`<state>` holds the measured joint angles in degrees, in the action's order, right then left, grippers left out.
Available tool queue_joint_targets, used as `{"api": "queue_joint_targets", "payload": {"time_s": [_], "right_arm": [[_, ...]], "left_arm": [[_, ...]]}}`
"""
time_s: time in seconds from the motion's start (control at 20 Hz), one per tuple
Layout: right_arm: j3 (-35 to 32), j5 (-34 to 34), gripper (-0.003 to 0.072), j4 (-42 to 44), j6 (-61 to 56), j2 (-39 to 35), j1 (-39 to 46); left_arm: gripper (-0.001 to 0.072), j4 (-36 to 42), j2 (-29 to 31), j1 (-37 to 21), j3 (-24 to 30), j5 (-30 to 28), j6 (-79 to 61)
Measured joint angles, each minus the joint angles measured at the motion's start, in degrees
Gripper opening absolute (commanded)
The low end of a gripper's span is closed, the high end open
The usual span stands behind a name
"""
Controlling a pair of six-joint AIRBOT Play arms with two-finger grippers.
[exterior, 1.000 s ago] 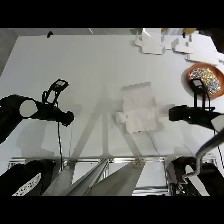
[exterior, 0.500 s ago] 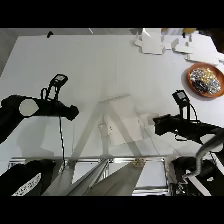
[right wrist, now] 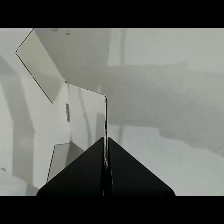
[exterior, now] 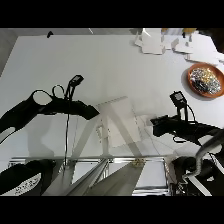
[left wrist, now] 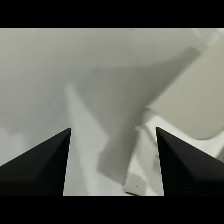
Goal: Fold the box and place the chain.
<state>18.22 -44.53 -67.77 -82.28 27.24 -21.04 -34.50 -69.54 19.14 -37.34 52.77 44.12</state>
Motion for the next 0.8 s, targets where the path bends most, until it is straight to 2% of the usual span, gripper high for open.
{"api": "queue_joint_targets", "payload": {"time_s": [0.2, 0.4, 0.45, 0.55, 0.6, 0.75, 0.8], "right_arm": [[0.0, 0.15, 0.0016, 0.0, -0.04, 0.0, -0.02], [0.0, 0.22, 0.0016, 0.04, -0.22, 0.0, -0.02], [0.0, 0.24, 0.0016, 0.04, -0.22, 0.0, -0.02], [0.0, 0.24, 0.0016, 0.04, -0.24, 0.0, -0.02], [0.0, 0.24, 0.0016, 0.04, -0.22, 0.0, -0.02], [0.0, 0.24, 0.0016, 0.07, -0.24, 0.0, -0.02], [0.0, 0.22, 0.0016, 0.07, -0.24, 0.0, -0.02]], "left_arm": [[0.0585, 10.32, -6.01, 0.09, -0.02, 6.71, -14.34], [0.0578, 18.62, -10.54, 0.83, -0.02, 8.76, -23.58], [0.0547, 20.65, -11.45, 1.09, -0.02, 8.92, -25.53], [0.0416, 23.23, -12.98, 1.62, -0.04, 9.29, -28.52], [0.0381, 23.63, -13.44, 1.75, -0.04, 9.46, -29.4], [0.0196, 22.91, -14.25, 1.97, -0.04, 9.75, -31.12], [0.0073, 22.43, -14.4, 1.99, -0.04, 9.88, -31.61]]}}
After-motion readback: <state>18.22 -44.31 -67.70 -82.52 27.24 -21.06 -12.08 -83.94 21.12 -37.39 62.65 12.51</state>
